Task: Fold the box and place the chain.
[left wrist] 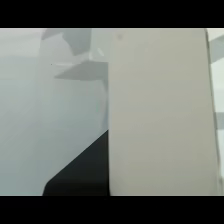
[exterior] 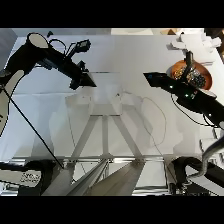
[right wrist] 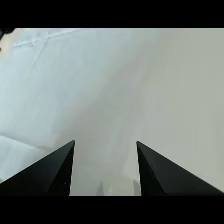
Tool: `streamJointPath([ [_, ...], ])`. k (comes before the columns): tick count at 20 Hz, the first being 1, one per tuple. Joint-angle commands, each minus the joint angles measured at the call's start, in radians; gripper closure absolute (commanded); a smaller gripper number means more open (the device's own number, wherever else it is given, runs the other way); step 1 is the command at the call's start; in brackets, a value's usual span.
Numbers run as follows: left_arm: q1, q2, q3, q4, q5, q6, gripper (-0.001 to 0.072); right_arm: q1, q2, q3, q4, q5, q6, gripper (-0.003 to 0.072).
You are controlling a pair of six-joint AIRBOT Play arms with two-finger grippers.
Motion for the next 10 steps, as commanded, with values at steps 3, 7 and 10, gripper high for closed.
streamJointPath([
  [3, -0.050, -0.065, -0.001, 0.028, 0.120, 0.080, 0.0709, -0.023, 0.012, 0.001, 0.003, 0.051, 0.000, 0.0288],
  [7, -0.078, -0.163, -0.001, 0.028, 0.191, 0.080, 0.0712, -0.023, 0.012, 0.001, -0.008, 0.050, -0.001, 0.0286],
  [10, -0.077, -0.222, -0.001, 0.027, 0.213, 0.080, 0.0712, -0.023, 0.012, 0.001, -0.095, 0.045, 0.000, 0.0286],
])
